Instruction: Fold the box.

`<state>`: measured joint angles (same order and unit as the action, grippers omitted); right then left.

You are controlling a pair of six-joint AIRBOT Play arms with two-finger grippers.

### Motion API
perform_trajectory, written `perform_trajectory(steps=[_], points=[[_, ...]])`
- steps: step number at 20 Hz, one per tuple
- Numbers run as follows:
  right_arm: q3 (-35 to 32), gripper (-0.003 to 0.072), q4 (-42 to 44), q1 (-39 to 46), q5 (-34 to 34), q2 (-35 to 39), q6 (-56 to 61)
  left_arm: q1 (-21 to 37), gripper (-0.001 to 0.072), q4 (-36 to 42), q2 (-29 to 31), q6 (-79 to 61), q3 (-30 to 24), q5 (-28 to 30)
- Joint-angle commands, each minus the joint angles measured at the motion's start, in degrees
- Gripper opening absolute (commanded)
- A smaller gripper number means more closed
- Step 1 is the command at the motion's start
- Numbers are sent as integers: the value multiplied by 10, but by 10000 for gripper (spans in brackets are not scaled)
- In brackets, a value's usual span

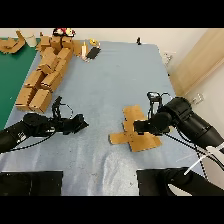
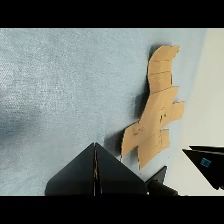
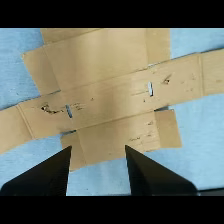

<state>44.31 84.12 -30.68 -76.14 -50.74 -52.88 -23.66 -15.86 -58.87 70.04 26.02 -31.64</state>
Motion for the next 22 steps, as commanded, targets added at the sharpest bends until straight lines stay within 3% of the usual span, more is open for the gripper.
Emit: perform_trajectory(steps=[1,7,17,22], points=[[0,489,-1,0,-5,0,6,1,13,0,0,0,0,0],[1,489,-26,25,-4,-5,3,1,13,0,0,0,0,0],[101,489,31,460,26,-117,-323,1,13,7,0,0,0,7],[111,490,163,582,38,-196,-490,1,13,9,0,0,0,17]])
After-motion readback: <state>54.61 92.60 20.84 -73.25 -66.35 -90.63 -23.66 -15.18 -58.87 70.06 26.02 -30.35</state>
